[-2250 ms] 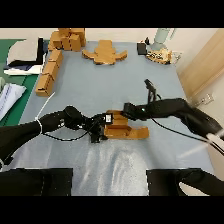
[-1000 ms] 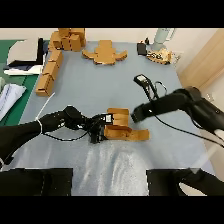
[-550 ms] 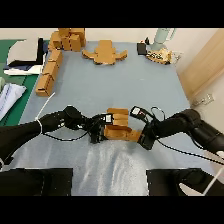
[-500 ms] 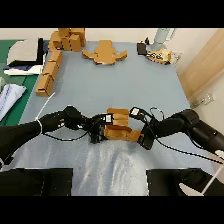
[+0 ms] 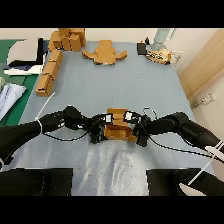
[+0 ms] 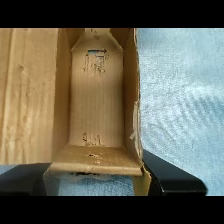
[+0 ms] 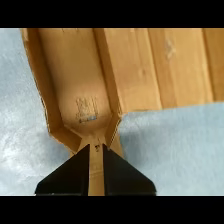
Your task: Fold the box.
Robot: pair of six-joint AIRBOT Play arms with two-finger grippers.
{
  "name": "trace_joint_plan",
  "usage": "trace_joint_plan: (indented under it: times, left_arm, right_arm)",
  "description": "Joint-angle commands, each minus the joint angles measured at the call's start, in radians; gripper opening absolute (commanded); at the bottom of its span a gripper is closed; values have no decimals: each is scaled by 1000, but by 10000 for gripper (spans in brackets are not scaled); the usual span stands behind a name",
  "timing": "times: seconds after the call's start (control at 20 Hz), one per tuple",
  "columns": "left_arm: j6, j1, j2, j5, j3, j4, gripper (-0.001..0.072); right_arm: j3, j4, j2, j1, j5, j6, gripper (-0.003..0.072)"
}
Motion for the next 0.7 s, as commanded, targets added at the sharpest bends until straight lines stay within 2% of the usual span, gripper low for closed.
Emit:
trace_joint_plan:
  times: [0.0, 0.1, 0.25, 0.65]
  left_arm:
    - [0, 0, 0, 0, 0, 0, 519]
    - [0, 0, 0, 0, 0, 0, 519]
    - [0, 0, 0, 0, 0, 0, 519]
    - [0, 0, 0, 0, 0, 0, 519]
  right_arm:
    - [-1, 110, -3, 2, 25, -143, 131]
    - [-1, 143, -3, 3, 23, -174, 134]
    - [-2, 126, -5, 2, 21, -177, 243]
    - [-2, 240, -51, 18, 70, -251, 221]
